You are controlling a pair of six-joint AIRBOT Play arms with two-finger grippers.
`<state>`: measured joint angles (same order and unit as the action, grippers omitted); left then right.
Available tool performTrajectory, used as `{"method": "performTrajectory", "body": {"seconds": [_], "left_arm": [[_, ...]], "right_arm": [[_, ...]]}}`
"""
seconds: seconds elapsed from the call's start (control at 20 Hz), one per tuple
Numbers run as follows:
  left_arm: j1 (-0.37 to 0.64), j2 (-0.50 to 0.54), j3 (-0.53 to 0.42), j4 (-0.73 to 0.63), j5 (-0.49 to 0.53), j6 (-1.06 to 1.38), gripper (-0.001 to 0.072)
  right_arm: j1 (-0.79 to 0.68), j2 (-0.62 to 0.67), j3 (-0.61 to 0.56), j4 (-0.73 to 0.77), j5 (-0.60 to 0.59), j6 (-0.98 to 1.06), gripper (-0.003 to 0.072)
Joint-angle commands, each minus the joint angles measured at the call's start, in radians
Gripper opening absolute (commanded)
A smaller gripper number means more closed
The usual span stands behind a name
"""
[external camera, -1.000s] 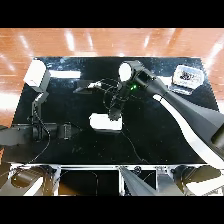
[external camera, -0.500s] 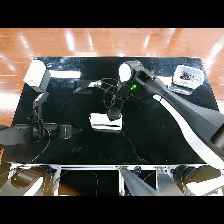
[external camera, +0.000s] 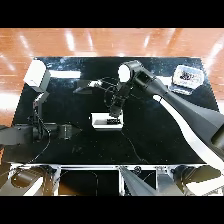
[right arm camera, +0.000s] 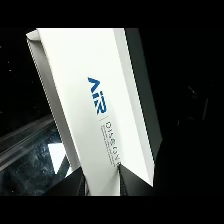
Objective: Fold the box and place the chain.
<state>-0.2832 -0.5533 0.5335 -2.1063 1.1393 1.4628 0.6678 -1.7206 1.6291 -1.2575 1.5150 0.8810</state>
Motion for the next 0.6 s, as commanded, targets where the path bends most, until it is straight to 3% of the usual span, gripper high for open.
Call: {"method": "performTrajectory", "body": {"seconds": [0.0,0.55], "left_arm": [[0.001,0.0,0.0,0.0,0.0,0.0,0.0619],[0.001,0.0,0.0,0.0,0.0,0.0,0.0619]], "right_arm": [[0.001,0.0,0.0,-0.011,0.0,-0.002,0.024],[0.045,-0.002,-0.003,-0.023,0.015,0.049,0.0249]]}}
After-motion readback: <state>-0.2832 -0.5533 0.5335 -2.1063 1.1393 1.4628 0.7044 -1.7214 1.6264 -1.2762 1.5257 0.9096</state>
